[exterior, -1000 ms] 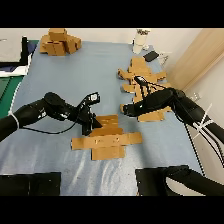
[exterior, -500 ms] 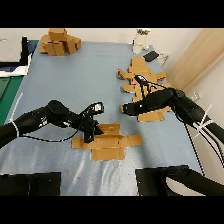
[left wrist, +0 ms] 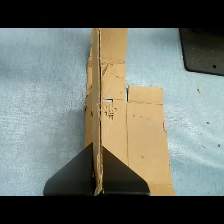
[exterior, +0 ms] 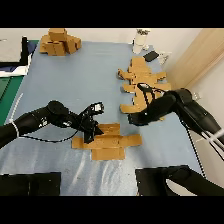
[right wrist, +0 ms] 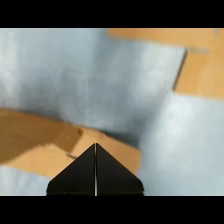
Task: Fold the box.
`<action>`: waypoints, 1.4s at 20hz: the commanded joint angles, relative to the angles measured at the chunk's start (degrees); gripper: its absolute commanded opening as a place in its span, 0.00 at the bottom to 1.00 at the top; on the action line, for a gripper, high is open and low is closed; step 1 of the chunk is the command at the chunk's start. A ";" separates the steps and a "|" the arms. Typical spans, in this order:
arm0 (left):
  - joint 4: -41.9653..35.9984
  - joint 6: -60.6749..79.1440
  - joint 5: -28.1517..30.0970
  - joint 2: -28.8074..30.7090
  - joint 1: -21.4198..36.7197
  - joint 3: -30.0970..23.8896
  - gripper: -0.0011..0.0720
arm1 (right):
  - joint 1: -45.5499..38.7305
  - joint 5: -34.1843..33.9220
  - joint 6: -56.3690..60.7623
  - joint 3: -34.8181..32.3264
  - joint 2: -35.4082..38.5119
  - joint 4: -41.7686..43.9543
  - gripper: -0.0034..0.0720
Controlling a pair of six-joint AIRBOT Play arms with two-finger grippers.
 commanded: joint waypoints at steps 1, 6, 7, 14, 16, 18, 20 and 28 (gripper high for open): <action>0.04 -0.02 0.02 0.02 0.00 0.00 0.03 | 11.37 -9.68 8.87 -1.55 6.91 -6.80 0.05; 0.07 -0.02 0.04 0.02 0.00 0.00 0.03 | 40.76 5.68 20.90 -15.63 16.68 -17.18 0.05; 0.04 -0.02 0.00 0.02 0.00 0.00 0.03 | 46.31 10.93 19.17 -18.49 17.46 -20.87 0.05; 0.04 -0.02 -0.02 0.02 0.00 0.00 0.03 | 58.47 20.46 7.26 -24.85 9.25 -33.86 0.67; 0.04 -0.02 0.00 0.02 0.00 0.00 0.03 | 58.47 22.95 6.91 -24.76 6.21 -35.23 0.68; 0.04 -0.02 0.00 0.02 0.00 0.00 0.03 | 58.49 24.85 6.69 -24.74 4.13 -35.45 0.67; 0.04 -0.02 -0.02 0.02 0.00 0.00 0.03 | 58.47 25.46 6.71 -24.76 2.89 -36.28 0.67; 0.04 -0.02 0.00 0.02 0.00 0.00 0.03 | 58.45 24.52 8.00 -24.24 0.59 -42.73 0.67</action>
